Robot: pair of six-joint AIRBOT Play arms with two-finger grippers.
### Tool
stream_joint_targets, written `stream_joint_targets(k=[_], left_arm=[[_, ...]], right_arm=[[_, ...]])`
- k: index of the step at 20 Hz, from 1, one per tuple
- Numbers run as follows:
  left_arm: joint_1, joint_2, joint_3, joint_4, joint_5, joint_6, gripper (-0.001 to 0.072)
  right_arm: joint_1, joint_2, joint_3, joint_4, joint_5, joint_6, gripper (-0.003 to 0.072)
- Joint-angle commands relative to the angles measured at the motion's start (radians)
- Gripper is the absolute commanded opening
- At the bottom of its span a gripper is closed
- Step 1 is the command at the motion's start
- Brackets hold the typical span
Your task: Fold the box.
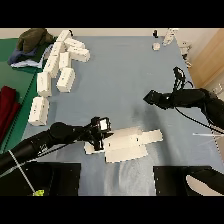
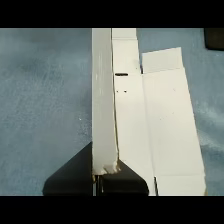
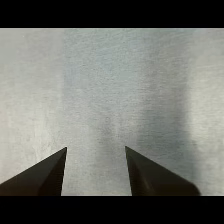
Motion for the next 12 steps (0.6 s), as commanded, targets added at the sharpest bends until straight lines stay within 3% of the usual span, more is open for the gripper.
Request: stream_joint_targets(k=[1, 5, 12], left_arm=[[0.088, -0.042, 0.050, 0.002, -0.157, 0.034, 0.0010], [0.086, -0.100, 0.086, 0.076, -0.168, 0.031, 0.0011], [0.084, -0.103, 0.086, 0.153, -0.229, -0.006, 0.0013]], right_arm=[[0.001, -0.001, 0.001, 0.006, 0.000, 0.000, 0.0569], [0.001, -0.001, 0.001, 0.006, 0.000, 0.000, 0.0569], [0.001, -0.001, 0.001, 0.006, 0.000, 0.000, 0.0569]])
